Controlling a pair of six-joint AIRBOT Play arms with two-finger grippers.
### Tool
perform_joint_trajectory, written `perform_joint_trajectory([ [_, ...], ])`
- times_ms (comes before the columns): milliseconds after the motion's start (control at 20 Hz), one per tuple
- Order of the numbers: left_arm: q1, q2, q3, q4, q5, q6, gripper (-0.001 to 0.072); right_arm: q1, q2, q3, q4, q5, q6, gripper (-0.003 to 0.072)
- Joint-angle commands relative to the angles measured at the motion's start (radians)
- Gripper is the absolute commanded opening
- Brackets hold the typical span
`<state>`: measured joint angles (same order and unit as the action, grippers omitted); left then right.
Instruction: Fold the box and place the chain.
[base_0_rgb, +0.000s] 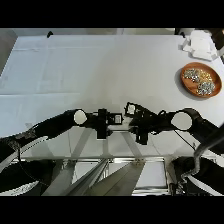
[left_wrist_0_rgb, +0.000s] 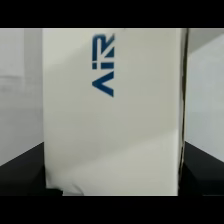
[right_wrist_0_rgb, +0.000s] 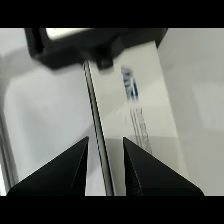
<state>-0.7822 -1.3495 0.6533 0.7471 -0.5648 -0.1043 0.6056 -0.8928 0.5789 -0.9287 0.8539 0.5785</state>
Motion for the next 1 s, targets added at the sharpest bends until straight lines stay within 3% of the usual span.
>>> perform_joint_trajectory([
  [0, 0.002, 0.0, 0.0, 0.01, -0.001, 0.003, 0.0348, 0.0, 0.05, -0.001, -0.019, -0.026, 0.0, 0.0242],
  [200, 0.002, 0.0, 0.0, 0.01, -0.001, 0.003, 0.0348, 0.0, 0.074, -0.001, -0.031, -0.028, 0.001, 0.0211],
  [350, 0.002, 0.0, 0.0, 0.01, -0.001, 0.003, 0.0348, 0.0, 0.074, -0.003, 0.022, -0.066, -0.003, 0.0016],
  [550, 0.002, 0.0, 0.0, 0.01, -0.001, 0.003, 0.0348, 0.0, 0.074, -0.086, 0.118, -0.207, -0.024, 0.0014],
  [700, 0.002, 0.0, 0.0, 0.01, -0.001, 0.003, 0.0348, 0.0, 0.074, -0.19, 0.341, -0.298, -0.165, 0.0014],
  [800, 0.002, 0.0, 0.0, 0.01, -0.001, 0.003, 0.0348, 0.0, 0.071, -0.231, 0.469, -0.318, -0.264, 0.0014],
  [950, 0.002, 0.0, 0.0, 0.01, -0.001, 0.003, 0.0348, 0.0, 0.049, -0.247, 0.542, -0.32, -0.327, 0.0014],
])
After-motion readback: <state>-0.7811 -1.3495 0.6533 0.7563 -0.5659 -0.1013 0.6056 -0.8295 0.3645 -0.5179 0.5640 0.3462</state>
